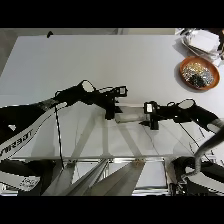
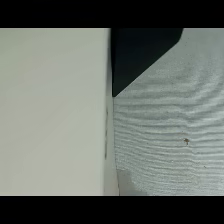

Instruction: Fold the box and place the chain.

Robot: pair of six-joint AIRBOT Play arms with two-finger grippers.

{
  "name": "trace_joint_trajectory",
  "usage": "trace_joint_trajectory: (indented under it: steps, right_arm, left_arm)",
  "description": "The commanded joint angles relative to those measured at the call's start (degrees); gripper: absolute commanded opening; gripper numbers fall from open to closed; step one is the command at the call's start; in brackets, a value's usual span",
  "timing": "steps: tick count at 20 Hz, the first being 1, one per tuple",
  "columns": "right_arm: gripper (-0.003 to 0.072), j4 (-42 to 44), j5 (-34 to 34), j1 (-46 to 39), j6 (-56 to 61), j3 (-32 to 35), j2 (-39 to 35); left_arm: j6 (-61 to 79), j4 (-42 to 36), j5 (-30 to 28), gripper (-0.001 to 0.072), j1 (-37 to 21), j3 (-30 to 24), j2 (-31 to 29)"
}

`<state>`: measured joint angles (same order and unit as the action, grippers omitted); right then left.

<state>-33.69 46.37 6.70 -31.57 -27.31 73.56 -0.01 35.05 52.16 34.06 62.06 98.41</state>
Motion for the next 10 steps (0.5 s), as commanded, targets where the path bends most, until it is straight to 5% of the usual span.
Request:
trace_joint_trajectory:
  steps: [1, 3, 10]
  right_arm:
    - [0.0457, 0.04, 0.11, 0.02, 0.22, 0.04, 0.00]
    - [0.0457, 0.04, 0.11, 0.02, 0.22, 0.04, 0.00]
    - [0.0457, 0.02, 0.13, 0.02, 0.22, 0.04, 0.00]
  left_arm:
    - [0.00, -0.63, -0.07, 0.0244, -0.13, 0.02, -0.13]
    - [0.02, -0.07, -0.57, 0.0666, -0.57, 0.02, -0.79]
    - [-0.02, 3.67, 0.81, 0.0697, -6.49, 0.02, -9.49]
